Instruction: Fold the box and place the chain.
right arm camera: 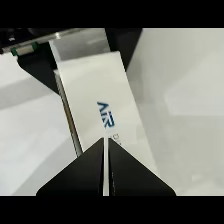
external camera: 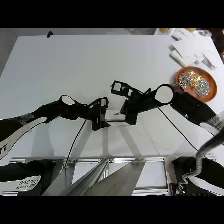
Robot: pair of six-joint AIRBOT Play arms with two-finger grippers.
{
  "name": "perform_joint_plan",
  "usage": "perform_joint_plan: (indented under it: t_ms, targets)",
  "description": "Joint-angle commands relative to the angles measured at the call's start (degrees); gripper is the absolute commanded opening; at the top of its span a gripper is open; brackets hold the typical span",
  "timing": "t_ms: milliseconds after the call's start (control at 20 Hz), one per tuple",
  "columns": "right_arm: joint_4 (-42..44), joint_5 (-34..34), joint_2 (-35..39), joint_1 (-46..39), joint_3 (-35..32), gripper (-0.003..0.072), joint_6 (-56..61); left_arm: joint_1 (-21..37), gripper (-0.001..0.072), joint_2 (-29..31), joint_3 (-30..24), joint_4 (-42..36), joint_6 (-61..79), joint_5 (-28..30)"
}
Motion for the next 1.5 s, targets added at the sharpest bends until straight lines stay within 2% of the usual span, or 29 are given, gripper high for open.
perform_joint_plan:
  t_ms: [0, 1200, 1450]
  targets:
    - [-0.17, 3.69, 0.02, -2.19, -0.46, 0.0029, 1.57, 0.0, 0.0107, 0.0, -0.02, 0.0, 0.02, -0.02]
    - [0.39, 2.38, -0.11, -3.06, -10.01, 0.0017, 2.43, 0.0, 0.0107, 0.0, -0.02, 0.0, 0.02, 0.0]
    - [10.45, -0.09, 1.88, -3.06, -9.33, 0.0018, -1.22, 0.0, 0.0107, 0.0, -0.02, 0.0, 0.02, 0.0]
